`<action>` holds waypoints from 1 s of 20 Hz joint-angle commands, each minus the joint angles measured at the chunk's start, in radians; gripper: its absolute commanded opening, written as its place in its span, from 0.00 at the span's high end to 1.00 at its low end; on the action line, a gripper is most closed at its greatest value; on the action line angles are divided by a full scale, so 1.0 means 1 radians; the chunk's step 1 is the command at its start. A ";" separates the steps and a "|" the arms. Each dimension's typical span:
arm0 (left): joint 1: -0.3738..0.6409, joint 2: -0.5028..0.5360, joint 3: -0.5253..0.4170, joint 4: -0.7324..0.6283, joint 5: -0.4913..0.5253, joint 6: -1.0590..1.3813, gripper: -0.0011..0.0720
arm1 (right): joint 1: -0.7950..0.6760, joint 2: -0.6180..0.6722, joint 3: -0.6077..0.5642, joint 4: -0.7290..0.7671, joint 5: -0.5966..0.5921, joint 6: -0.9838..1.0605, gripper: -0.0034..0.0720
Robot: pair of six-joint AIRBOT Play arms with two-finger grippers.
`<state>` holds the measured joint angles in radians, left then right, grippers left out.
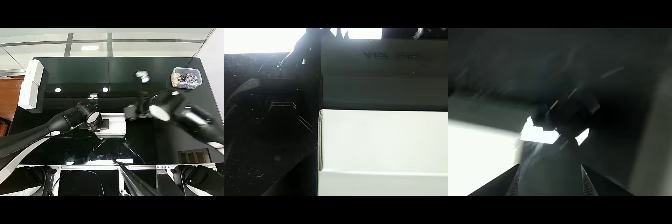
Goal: Fold the box and place the chain.
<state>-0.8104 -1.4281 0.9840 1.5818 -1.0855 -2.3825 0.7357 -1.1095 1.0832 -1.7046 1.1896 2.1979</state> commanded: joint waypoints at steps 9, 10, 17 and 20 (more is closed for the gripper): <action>0.000 0.001 0.001 0.000 0.004 0.000 0.94 | -0.719 -0.094 -0.055 -0.125 -0.338 -0.091 0.00; 0.000 0.001 0.001 0.000 0.003 0.000 0.94 | -0.772 -0.134 -0.028 -0.078 -0.374 -0.090 0.00; 0.000 0.001 0.001 0.000 0.002 0.000 0.94 | -0.945 -0.616 0.564 -0.007 -0.076 -0.095 0.00; 0.000 0.001 0.001 0.000 0.003 0.000 0.94 | -0.971 -0.767 0.735 0.050 -0.025 -0.089 0.00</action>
